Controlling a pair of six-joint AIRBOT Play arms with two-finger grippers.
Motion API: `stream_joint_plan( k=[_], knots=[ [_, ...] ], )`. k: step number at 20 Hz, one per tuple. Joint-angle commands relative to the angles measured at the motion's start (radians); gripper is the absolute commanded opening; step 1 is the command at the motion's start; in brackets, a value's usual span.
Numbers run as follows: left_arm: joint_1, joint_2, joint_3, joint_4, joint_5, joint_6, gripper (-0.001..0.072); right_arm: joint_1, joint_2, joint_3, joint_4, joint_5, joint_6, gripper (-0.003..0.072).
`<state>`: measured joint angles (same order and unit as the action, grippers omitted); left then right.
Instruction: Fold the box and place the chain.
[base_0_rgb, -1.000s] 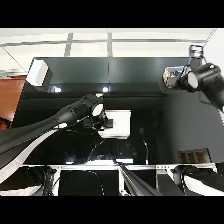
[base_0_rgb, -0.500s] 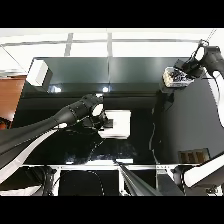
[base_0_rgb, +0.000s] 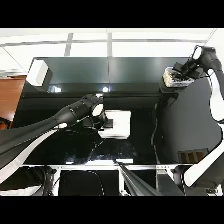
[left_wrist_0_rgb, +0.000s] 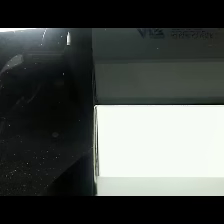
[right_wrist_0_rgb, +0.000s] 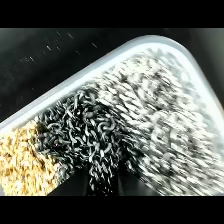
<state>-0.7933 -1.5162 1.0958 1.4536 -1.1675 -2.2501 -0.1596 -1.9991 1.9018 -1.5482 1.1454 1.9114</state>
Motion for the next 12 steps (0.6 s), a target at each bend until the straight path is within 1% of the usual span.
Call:
stream_joint_plan(
  k=[1,5,7,11,12],
  knots=[
    [0.001,0.0,0.001,0.0,-0.011,0.0,0.0025,-0.008,0.063,0.061,0.006,0.095,-0.091,0.0013],
    [0.001,0.0,0.001,0.0,-0.022,0.0,0.0026,-0.007,0.252,0.12,0.009,0.123,-0.2,0.0011],
    [0.001,-0.001,0.001,0.0,-0.019,0.0,0.0025,-0.003,0.373,0.123,0.01,0.145,-0.238,0.0011],
    [0.001,-0.001,0.001,0.0,-0.019,0.0,0.0025,0.007,0.603,0.122,0.044,0.263,-0.265,0.0011],
    [0.001,0.0,0.001,0.0,-0.019,0.0,0.0025,0.011,0.653,0.122,0.065,0.314,-0.271,0.0011]
  ],
)
